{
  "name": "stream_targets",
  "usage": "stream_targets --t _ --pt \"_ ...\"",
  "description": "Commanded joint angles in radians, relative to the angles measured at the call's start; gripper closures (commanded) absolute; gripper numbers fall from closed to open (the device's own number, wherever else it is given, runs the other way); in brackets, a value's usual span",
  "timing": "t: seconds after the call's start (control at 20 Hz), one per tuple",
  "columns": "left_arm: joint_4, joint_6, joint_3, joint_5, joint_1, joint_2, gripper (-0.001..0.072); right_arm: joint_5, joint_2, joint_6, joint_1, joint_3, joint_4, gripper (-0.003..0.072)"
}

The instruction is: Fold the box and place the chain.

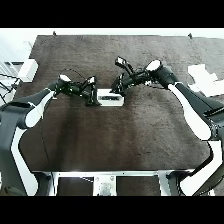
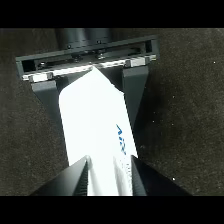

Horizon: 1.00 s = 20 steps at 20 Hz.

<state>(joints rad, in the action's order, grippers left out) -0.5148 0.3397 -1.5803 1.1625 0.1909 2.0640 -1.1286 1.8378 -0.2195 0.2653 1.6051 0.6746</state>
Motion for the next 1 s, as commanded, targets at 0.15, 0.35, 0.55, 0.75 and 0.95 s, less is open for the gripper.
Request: stream_targets --t 0.15,0.35,0.55,0.75,0.95 --pt "0.000 0.001 0.000 0.000 -0.001 0.000 0.0215 -0.002 0.001 0.020 -0.001 0.001 0.004 0.0492" --pt "0.000 0.001 0.000 0.000 -0.001 0.000 0.0215 -0.027 0.000 0.027 -0.001 0.002 0.003 0.0554" --pt "0.000 0.001 0.000 0.000 -0.001 0.000 0.0215 -0.055 0.000 0.045 -0.001 0.001 0.004 0.0576" --pt "-0.001 0.001 0.000 0.000 -0.001 0.000 0.0215 -0.053 0.001 0.045 -0.001 0.001 0.014 0.0573" --pt "0.000 0.001 0.000 0.000 -0.001 0.000 0.0216 -0.021 0.000 0.045 0.000 0.001 0.043 0.0545"
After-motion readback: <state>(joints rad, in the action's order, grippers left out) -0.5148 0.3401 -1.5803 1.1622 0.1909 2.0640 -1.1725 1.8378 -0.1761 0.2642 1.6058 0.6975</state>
